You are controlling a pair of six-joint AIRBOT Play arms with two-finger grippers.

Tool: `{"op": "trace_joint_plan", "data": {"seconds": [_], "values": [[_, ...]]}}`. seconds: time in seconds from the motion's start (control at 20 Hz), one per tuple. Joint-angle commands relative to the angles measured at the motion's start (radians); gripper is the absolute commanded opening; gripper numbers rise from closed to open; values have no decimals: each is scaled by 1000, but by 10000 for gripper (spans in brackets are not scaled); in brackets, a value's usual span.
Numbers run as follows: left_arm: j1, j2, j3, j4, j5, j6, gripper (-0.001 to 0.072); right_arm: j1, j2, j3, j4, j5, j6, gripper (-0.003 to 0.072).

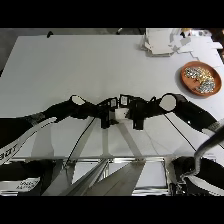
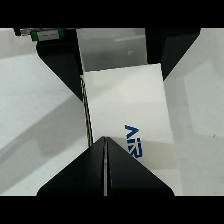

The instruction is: Fold the box and place the chain.

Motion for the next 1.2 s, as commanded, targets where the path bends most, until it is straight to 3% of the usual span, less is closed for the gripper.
{"op": "trace_joint_plan", "data": {"seconds": [0.0, 0.6, 0.7, 0.85, 0.95, 1.1, 1.15], "values": [[1, 0, 0, -1, 0, -2, 136, 0, -19, -1, 1, 19, -3, 15], [1, 0, 0, -1, 0, -2, 136, 0, -7, -41, -3, -53, -2, 15], [1, 0, 0, -1, 0, -2, 136, -6, 45, -33, -4, -116, 9, 16], [1, 0, 0, -1, 0, -2, 136, -81, 163, 4, -7, -103, 110, 16], [1, 0, 0, -1, 0, -2, 136, -180, 259, 5, -44, -37, 238, 15], [1, 0, 0, -1, 0, -2, 136, -382, 344, 2, -222, 266, 478, 15], [1, 0, 0, -1, 0, -2, 136, -448, 350, -13, -275, 311, 539, 15]]}}
